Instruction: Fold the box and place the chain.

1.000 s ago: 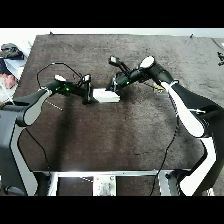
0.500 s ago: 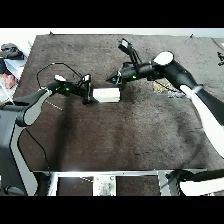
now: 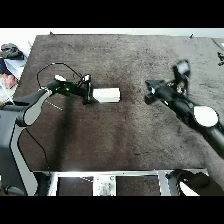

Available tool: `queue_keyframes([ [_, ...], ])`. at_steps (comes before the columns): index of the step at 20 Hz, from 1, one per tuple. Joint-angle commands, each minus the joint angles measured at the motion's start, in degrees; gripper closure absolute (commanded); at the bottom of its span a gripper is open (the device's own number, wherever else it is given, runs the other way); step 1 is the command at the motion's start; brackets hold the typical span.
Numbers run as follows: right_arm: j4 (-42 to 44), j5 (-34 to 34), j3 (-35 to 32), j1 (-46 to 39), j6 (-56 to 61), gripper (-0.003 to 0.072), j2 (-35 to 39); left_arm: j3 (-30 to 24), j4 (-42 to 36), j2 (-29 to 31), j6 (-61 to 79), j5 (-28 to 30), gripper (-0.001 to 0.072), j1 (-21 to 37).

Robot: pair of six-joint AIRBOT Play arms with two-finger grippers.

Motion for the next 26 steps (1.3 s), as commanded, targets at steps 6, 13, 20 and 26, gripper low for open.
queue_keyframes([
  [6,-0.7,-16.3,-21.6,0.0,0.0,0.0704,24.8,0.0,0.0,0.0,0.0,0.0,0.0295,0.0],
  [13,-0.5,-17.0,-22.0,0.0,0.0,0.0703,25.0,0.0,-0.4,0.0,0.0,-0.3,0.0296,0.0],
  [20,-0.5,-17.0,-22.0,0.0,0.0,0.0703,25.0,0.0,-1.9,0.1,0.0,-1.2,0.0698,0.0],
  [26,-0.5,-17.0,-22.0,0.0,0.0,0.0703,25.0,8.3,-3.7,0.2,-12.3,-6.4,0.0703,1.7],
])
